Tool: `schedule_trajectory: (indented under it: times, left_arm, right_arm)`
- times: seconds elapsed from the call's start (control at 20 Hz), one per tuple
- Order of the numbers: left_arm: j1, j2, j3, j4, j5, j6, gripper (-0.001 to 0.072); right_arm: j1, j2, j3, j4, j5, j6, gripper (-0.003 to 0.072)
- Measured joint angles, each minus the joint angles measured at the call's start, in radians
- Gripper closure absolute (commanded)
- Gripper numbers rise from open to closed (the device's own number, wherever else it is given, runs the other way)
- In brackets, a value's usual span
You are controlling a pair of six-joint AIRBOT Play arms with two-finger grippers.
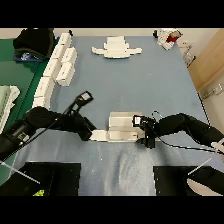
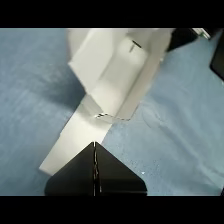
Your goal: Fold the box.
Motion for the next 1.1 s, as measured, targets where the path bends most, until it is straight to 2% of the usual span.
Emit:
schedule_trajectory:
  times: [0.15, 0.3, 0.45, 0.55, 0.75, 1.1]
  left_arm:
    - [0.148, 0.039, -0.001, 0.114, -0.074, -0.263, 0.0698]
    - [0.272, 0.016, -0.006, 0.158, -0.171, -0.381, 0.0699]
    - [0.329, -0.043, -0.034, 0.114, -0.213, -0.407, 0.0699]
    - [0.347, -0.093, -0.065, 0.047, -0.205, -0.394, 0.0699]
    - [0.328, -0.186, -0.111, -0.037, -0.126, -0.375, 0.0699]
    - [0.144, -0.304, -0.127, -0.219, 0.031, -0.283, 0.0699]
  right_arm:
    - [0.0, 0.0, 0.0, 0.0, 0.0, 0.0, 0.0176]
    - [0.0, 0.0, 0.0, 0.0, 0.0, 0.0, 0.0176]
    - [0.0, 0.0, 0.0, 0.0, 0.0, 0.0, 0.0176]
    - [0.0, 0.0, 0.0, 0.0, 0.0, 0.0, 0.0176]
    - [0.0, 0.0, 0.0, 0.0, 0.0, 0.0, 0.0176]
    - [0.0, 0.0, 0.0, 0.0, 0.0, -0.001, 0.0176]
